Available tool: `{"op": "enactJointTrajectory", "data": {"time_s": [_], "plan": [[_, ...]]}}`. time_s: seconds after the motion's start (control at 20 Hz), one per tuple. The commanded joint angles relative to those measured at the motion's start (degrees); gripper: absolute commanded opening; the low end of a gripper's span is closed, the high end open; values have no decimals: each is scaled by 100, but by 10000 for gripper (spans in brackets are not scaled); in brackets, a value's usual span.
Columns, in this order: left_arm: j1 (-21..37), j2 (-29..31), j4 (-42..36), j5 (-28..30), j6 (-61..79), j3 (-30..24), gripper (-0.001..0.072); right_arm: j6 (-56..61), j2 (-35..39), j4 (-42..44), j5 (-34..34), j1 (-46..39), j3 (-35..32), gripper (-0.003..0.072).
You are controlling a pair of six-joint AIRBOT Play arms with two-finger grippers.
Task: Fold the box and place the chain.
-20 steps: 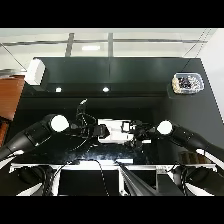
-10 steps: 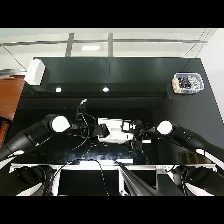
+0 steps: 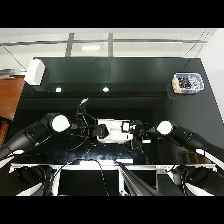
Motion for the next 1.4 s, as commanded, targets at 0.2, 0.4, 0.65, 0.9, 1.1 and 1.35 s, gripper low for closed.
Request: {"op": "enactJointTrajectory", "data": {"time_s": [0.2, 0.4, 0.65, 0.9, 1.1, 1.35], "plan": [[-7, 0, 258, -83, -55, 2, 707, 2, 2, -2, 9, 2, -2, 356], [-7, 0, 382, -85, -55, 2, 707, 2, 2, -2, 9, 2, -2, 356], [-31, -164, 402, -39, -55, 2, 707, 2, 2, -2, 9, 2, -2, 356], [-90, -426, 337, 291, -153, 2, 707, 2, 2, -2, 9, 2, -2, 356], [-90, -426, 337, 367, -181, 2, 706, 2, 2, -4, 9, 2, -2, 356], [-136, -428, 660, 352, -601, 2, 686, 2, 2, -4, 7, 2, -2, 356]]}}
